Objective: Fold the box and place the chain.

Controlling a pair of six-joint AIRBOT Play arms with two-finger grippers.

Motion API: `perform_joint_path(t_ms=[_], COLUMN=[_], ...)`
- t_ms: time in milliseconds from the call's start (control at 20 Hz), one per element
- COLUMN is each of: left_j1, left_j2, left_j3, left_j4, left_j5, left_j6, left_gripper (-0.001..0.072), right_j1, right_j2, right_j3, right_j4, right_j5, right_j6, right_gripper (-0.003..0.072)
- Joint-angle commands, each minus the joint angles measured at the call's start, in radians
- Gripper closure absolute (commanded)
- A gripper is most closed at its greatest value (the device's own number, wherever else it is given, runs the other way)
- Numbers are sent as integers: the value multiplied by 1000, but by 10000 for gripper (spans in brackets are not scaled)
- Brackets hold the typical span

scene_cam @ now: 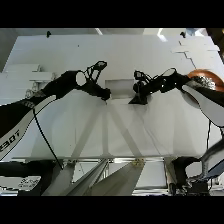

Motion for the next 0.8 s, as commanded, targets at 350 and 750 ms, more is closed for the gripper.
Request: perform_joint_path(t_ms=[350, 750], left_j1=[-72, -79], left_j2=[-5, -6], left_j3=[13, 13], left_j4=[131, 164], left_j5=[-60, -70], left_j6=[-340, -515], left_gripper=[362, 503], right_j1=[0, 0], right_j2=[0, 0], right_j3=[1, 1], right_j4=[2, 2], right_j5=[0, 0], right_j6=[0, 0], right_gripper=[185, 185])
